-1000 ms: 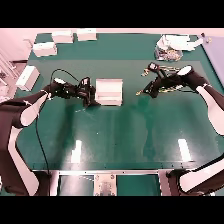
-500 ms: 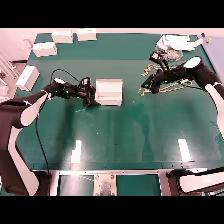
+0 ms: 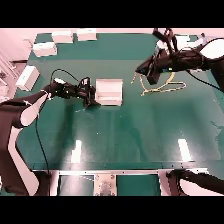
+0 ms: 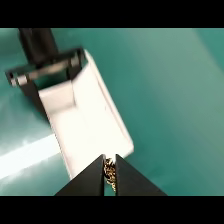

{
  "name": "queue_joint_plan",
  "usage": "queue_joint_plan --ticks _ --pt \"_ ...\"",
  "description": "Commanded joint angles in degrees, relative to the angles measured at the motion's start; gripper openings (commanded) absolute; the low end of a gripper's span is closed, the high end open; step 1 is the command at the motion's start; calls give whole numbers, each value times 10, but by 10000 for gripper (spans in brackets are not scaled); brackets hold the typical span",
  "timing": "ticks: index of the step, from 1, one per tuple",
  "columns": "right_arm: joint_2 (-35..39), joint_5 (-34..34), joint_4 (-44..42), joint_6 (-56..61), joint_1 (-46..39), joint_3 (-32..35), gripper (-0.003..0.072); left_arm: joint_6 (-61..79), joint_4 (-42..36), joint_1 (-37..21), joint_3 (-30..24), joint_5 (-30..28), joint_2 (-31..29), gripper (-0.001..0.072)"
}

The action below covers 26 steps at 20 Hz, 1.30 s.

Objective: Fold the box and place the chain.

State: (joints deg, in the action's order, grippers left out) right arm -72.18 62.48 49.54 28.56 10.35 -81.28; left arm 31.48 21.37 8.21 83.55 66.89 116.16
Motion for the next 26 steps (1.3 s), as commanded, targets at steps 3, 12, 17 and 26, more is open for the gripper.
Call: queue_joint_plan --ticks 3,12,17,26 --pt "51 -168 -25 54 127 -1 11 0 0 0 0 0 0 484" --pt "-82 -222 -26 87 189 5 11 0 0 0 0 0 0 484" --pt "-169 -219 -19 87 171 5 12 0 0 0 0 0 0 484" --pt "-148 -89 86 80 37 4 477 0 0 0 0 0 0 484"
